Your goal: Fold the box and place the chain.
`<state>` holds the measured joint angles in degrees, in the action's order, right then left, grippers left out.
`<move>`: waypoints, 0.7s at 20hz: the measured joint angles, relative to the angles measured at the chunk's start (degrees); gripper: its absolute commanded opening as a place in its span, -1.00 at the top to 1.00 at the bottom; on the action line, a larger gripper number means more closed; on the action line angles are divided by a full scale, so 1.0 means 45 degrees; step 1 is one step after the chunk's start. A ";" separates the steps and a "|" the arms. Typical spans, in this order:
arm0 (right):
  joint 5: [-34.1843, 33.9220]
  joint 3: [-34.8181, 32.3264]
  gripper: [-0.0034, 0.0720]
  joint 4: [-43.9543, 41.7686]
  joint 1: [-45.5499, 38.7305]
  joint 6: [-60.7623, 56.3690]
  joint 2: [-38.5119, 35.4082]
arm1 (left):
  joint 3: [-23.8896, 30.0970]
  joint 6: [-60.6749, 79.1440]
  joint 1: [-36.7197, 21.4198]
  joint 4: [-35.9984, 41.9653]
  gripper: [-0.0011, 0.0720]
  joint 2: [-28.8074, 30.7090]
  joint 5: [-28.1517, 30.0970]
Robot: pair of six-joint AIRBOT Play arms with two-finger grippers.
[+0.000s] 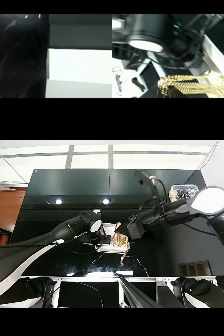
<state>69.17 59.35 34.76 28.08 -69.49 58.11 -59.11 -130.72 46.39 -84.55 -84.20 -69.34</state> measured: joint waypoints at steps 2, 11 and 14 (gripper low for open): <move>-0.0287 -0.0510 -0.26 0.0340 0.0019 0.0010 0.0141 | 0.0000 0.0005 0.0000 0.0000 0.88 0.0000 0.0000; 0.1112 -0.1773 -0.46 0.2613 -0.3628 0.0865 -0.0413 | 0.0000 -0.0005 0.0000 0.0000 0.88 0.0000 -0.0024; 0.0709 -0.3585 -0.98 0.2511 -0.4726 0.2637 -0.0767 | 0.0000 0.0000 0.0000 0.0000 0.88 0.0000 -0.0029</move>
